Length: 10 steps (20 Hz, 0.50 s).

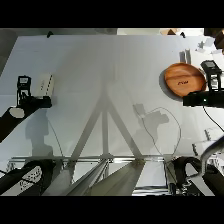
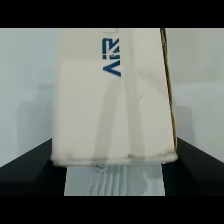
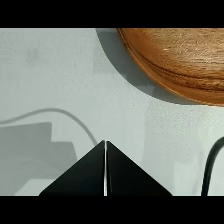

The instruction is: Fold the box and place the chain.

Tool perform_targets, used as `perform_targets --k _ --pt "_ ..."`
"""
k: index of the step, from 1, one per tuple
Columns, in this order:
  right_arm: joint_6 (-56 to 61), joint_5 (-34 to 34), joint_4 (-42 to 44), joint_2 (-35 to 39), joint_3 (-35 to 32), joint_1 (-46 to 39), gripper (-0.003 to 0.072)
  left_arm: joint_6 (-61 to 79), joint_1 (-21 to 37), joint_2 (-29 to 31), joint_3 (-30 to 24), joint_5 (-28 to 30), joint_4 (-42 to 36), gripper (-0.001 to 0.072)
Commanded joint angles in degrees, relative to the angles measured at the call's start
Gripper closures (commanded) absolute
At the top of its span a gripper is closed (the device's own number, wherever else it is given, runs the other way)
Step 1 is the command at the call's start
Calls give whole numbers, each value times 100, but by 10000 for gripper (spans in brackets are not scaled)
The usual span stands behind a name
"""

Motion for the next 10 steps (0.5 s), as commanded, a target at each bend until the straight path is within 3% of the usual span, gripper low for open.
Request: perform_targets --k 1,2,3,4,6,7,10 --pt "0 0 0 4 7 -4 676 4 4 -234 -42 57 -9 461" --pt "0 0 0 4 7 -4 676 4 7 -234 -42 57 -9 259" --pt "0 0 0 4 7 -4 676 2 7 -227 -42 42 -9 117" --pt "2 0 0 4 7 -4 676 2 4 -186 -39 -11 -9 57" --pt "2 0 0 4 7 -4 676 4 0 44 -39 -175 -9 56" --pt "2 0 2 4 7 -4 676 4 0 225 -39 -256 -7 8" --pt "0 0 0 4 7 -4 676 4 0 887 -39 -520 -7 12"
